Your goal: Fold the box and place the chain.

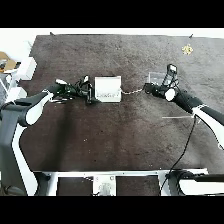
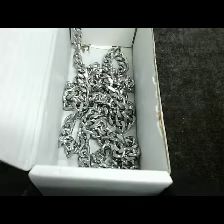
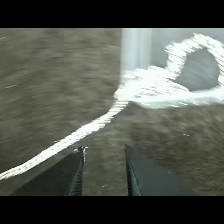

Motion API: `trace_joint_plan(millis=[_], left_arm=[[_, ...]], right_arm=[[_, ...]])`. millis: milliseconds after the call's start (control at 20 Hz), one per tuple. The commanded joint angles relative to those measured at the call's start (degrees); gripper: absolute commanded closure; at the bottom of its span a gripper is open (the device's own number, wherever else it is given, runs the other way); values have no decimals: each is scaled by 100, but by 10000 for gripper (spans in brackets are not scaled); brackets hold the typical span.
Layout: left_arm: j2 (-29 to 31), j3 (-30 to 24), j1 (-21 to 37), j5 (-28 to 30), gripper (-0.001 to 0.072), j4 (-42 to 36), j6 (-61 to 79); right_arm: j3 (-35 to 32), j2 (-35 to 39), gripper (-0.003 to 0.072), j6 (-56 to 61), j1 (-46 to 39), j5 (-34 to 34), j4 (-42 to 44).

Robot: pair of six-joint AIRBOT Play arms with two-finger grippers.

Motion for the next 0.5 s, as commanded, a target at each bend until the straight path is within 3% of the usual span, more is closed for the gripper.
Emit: trace_joint_plan(millis=[0, 250, 350, 400, 450], left_arm=[[0, 2, 7, 2, 466, 0, 0], [0, 2, 7, 2, 466, 0, 0], [0, 2, 7, 4, 466, 0, 0], [0, 2, 7, 2, 467, 0, 0], [0, 2, 7, -2, 466, 0, 0]], right_arm=[[103, -396, 389, 155, -61, -721, 289], [468, -868, 391, 262, -48, -863, 940], [468, -881, 620, 258, -2, -850, 946], [468, -868, 679, 256, 22, -855, 942], [468, -815, 680, 234, 59, -839, 940]])
